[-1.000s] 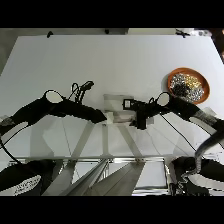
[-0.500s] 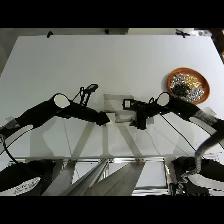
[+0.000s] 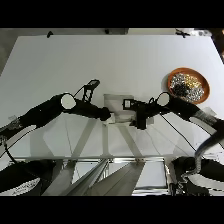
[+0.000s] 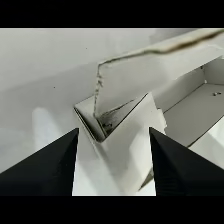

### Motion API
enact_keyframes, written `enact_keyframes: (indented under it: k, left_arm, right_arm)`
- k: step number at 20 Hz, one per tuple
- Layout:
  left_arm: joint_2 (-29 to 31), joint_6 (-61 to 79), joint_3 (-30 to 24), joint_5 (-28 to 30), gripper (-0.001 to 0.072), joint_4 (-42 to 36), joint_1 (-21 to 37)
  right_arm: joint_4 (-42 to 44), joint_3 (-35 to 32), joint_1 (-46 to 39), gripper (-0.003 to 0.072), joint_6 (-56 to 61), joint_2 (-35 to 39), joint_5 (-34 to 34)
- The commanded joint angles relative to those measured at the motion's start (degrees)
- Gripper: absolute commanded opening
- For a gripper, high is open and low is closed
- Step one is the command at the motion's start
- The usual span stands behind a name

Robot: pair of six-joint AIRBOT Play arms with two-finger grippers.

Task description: Fold the box and place the chain.

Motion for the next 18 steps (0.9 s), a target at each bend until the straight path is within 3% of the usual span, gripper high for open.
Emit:
enact_keyframes:
  k: [1, 4, 8, 11, 14, 18]
  left_arm:
    - [0.0, -5.6, 0.4, 0.6, 0.0473, 4.6, -1.5]
    - [0.0, -12.5, 2.7, -1.6, 0.0482, 11.6, -2.5]
    - [-0.1, -26.8, 9.7, -10.3, 0.049, 26.7, -5.6]
    - [-1.9, -32.3, 14.6, -21.1, 0.0532, 27.1, -7.4]
    - [-4.4, -36.8, 17.7, -20.8, 0.053, 29.1, -9.5]
    - [-9.2, -46.4, 19.9, -25.1, 0.053, 34.7, -12.3]
  right_arm:
    - [0.0, 0.0, 0.0, 0.0414, 0.0, 0.0, 0.0]
    - [0.0, 0.0, 0.0, 0.0414, 0.0, 0.0, 0.0]
    - [0.0, 0.0, 0.0, 0.0414, 0.0, 0.0, 0.0]
    - [0.0, 0.0, 0.0, 0.0414, 0.0, 0.0, 0.0]
    - [0.0, 0.0, 0.0, 0.0414, 0.0, 0.0, 0.0]
    - [0.0, 0.0, 0.0, 0.0414, 0.0, 0.0, 0.0]
